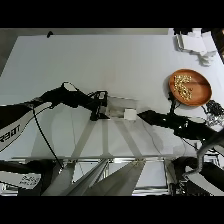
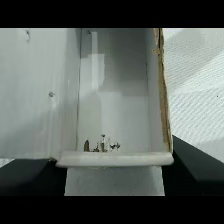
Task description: Fold the box and place the chain.
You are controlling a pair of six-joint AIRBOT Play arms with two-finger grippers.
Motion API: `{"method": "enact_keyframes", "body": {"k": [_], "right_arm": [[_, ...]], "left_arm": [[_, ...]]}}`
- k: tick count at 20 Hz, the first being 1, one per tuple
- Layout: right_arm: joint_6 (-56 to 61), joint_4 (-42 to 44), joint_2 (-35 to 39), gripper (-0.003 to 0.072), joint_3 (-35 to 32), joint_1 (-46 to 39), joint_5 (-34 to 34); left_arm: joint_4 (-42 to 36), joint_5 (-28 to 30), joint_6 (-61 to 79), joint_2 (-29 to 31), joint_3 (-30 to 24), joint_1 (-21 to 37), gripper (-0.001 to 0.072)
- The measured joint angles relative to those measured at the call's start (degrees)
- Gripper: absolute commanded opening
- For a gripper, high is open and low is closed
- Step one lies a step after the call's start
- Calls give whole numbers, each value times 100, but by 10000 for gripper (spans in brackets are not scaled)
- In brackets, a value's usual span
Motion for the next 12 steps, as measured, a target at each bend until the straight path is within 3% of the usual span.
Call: {"method": "enact_keyframes", "body": {"k": [6,8,12], "right_arm": [[-107,205,0,201,0,0,166],[-129,227,-2,353,0,0,195],[-160,129,0,360,0,114,236]], "left_arm": [[-2,0,0,0,0,0,217],[0,0,0,0,0,0,217],[-2,0,0,0,0,0,217]]}}
